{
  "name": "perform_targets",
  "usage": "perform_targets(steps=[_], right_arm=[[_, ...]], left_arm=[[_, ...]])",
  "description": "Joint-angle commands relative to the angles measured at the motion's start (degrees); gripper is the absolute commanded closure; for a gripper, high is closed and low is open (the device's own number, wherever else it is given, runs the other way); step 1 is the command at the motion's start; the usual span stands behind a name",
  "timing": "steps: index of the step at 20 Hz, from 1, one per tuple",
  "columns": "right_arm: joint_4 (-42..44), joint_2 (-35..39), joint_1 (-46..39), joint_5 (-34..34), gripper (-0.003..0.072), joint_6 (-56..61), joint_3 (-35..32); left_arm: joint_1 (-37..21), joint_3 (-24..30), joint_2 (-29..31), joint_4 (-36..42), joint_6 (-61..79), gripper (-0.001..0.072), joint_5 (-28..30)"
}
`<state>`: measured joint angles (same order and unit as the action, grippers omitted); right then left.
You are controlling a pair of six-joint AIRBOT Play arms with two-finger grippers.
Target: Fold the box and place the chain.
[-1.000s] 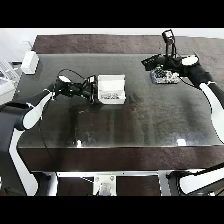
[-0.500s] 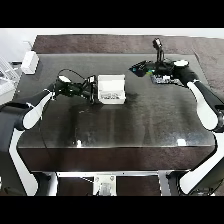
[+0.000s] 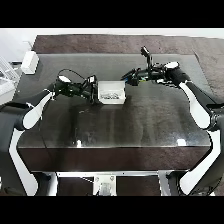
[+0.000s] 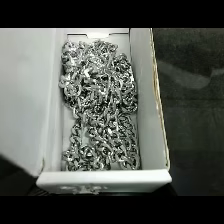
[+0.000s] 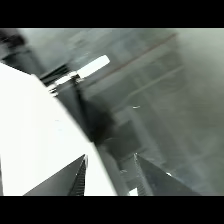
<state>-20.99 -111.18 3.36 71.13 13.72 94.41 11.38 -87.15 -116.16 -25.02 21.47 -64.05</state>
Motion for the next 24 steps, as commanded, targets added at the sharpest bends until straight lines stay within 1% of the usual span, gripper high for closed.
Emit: perform_targets(steps=[1, 4, 6, 8, 9, 10, 12, 15, 17, 24], right_arm=[[-1.14, -0.09, 0.87, 8.13, 0.0333, 0.61, 0.11], [-1.14, -0.07, 2.1, 11.04, 0.0332, 0.55, 0.13], [-1.16, -0.07, 3.17, 11.21, 0.0329, -0.24, 0.13], [-3.15, -0.07, 4.31, 11.41, 0.0305, -3.58, 0.35], [-5.86, -0.07, 4.96, 10.71, 0.027, -4.61, 0.66], [-9.03, -0.09, 5.77, 9.33, 0.0251, -4.79, 1.07], [-12.2, -0.09, 6.93, 8.59, 0.025, -5.46, 1.99], [-12.74, -0.09, 7.74, 7.96, 0.0247, -6.58, 4.17], [-12.79, -0.09, 7.76, 7.08, 0.0208, -6.88, 5.42], [-16.65, -0.09, 9.14, 6.93, 0.0211, -6.67, 5.66]], left_arm=[[-0.07, -0.04, 0.02, 0.0, 0.0, 0.0301, 0.07], [-0.07, -0.04, 0.02, 0.0, 0.0, 0.0302, 0.02], [-0.07, -0.04, 0.02, 0.0, 0.0, 0.0301, 0.02], [-0.07, -0.04, 0.02, 0.0, 0.0, 0.0301, 0.04], [-0.07, -0.04, 0.02, 0.0, 0.0, 0.0301, 0.04], [-0.07, -0.04, 0.02, 0.0, 0.0, 0.0301, 0.04], [-0.07, -0.04, 0.02, 0.0, 0.0, 0.0301, 0.04], [-0.07, -0.04, 0.02, 0.0, 0.0, 0.0301, 0.04], [-0.07, -0.04, 0.02, 0.0, 0.0, 0.0301, 0.04], [-0.07, -0.04, 0.02, 0.0, 0.0, 0.0301, 0.04]])
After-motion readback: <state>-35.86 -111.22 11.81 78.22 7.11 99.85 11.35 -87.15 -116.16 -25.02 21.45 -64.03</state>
